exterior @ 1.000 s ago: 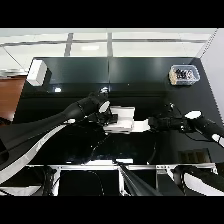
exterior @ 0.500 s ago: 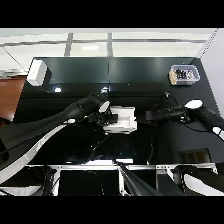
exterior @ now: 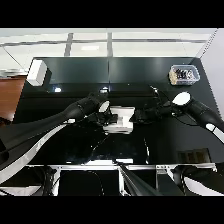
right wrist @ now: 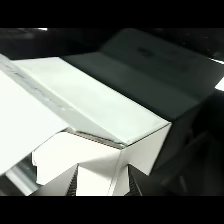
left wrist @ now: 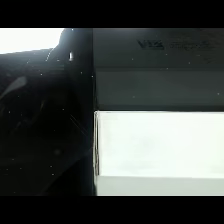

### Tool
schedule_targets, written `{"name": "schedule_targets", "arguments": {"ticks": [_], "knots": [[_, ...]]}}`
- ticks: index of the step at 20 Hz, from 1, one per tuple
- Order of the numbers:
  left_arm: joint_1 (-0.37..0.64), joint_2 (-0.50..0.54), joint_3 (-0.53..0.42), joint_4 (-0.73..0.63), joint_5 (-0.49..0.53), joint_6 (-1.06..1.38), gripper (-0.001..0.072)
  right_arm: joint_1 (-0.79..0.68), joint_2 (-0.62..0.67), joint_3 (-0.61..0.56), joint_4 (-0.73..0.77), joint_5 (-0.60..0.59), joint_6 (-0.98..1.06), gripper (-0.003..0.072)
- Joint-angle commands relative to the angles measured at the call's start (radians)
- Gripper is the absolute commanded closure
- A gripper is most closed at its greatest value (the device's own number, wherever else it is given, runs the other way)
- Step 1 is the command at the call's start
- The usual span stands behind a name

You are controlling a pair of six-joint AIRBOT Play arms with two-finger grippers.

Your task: Fold the box and place the chain.

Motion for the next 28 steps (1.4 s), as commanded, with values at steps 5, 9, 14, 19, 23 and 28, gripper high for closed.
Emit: {"name": "schedule_targets", "arguments": {"ticks": [5, 9, 14, 19, 23, 28], "knots": [[0.0, 0.0, 0.0, 0.0, 0.002, 0.0, 0.0684, 0.132, 0.0, 0.072, -0.308, -0.038, 0.307, 0.0349], [0.0, 0.0, 0.0, 0.0, 0.002, 0.0, 0.0684, 0.201, -0.01, 0.08, -0.412, -0.071, 0.454, 0.035], [0.001, 0.0, 0.0, 0.0, 0.002, 0.0, 0.0684, 0.306, -0.096, 0.157, -0.547, -0.056, 0.63, 0.035], [0.002, 0.0, 0.0, 0.0, 0.002, 0.001, 0.0684, 0.374, -0.151, 0.264, -0.727, 0.043, 0.893, 0.0351], [0.002, 0.0, 0.0, 0.0, 0.002, 0.001, 0.0684, 0.404, -0.178, 0.272, -0.803, 0.091, 0.985, 0.0351], [0.002, 0.0, 0.0, 0.0, 0.002, 0.001, 0.0684, 0.424, -0.19, 0.272, -0.816, 0.09, 1.042, 0.0352]]}}
